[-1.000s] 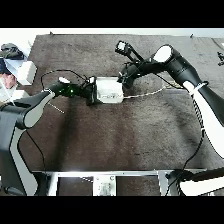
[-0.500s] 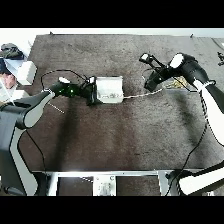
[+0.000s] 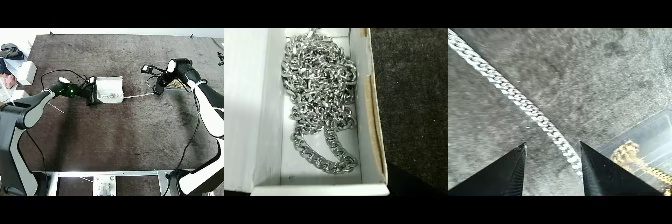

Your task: Fold the box and place the chain.

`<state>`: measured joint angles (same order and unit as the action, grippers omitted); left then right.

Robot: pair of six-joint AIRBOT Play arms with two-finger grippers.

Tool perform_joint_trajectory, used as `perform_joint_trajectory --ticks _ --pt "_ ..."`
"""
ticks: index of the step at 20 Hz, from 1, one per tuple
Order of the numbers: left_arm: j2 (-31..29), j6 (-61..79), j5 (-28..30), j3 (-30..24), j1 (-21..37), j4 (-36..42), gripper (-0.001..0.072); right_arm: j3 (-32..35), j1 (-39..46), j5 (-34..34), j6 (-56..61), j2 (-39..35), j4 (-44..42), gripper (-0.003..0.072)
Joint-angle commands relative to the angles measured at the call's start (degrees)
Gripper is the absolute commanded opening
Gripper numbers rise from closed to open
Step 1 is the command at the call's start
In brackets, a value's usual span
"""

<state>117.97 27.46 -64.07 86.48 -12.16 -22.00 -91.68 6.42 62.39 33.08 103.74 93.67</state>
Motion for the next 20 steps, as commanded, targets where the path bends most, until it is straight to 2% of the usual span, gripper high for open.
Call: perform_joint_trajectory --ticks 1,9,10,11,14,17,20 --pt "-0.04 0.02 0.02 0.0 0.02 -0.02 0.0235 -3.48 -0.04 1.92 -1.07 2.97 1.99 0.0419" --pt "-0.04 0.02 0.02 0.0 0.02 -0.02 0.0236 -4.15 0.04 2.69 -4.02 5.22 3.54 0.0417" --pt "-0.04 0.0 0.04 0.02 0.02 -0.02 0.0236 -4.13 0.07 2.69 -4.48 5.53 3.91 0.0392" --pt "-0.04 0.0 0.02 0.0 0.02 -0.02 0.0236 -4.15 0.09 2.01 -4.83 5.9 4.31 0.0304" --pt "-0.04 0.0 0.02 0.0 0.02 -0.02 0.0236 -4.13 0.09 -0.28 -4.85 6.27 4.96 0.0288" --pt "-0.04 0.02 0.02 0.0 0.02 -0.02 0.0236 -4.13 0.09 1.55 -5.11 6.27 5.01 0.0288" --pt "-0.04 0.02 0.02 0.0 0.02 -0.02 0.0236 -4.15 -0.09 2.38 -5.42 5.62 4.39 -0.0012"
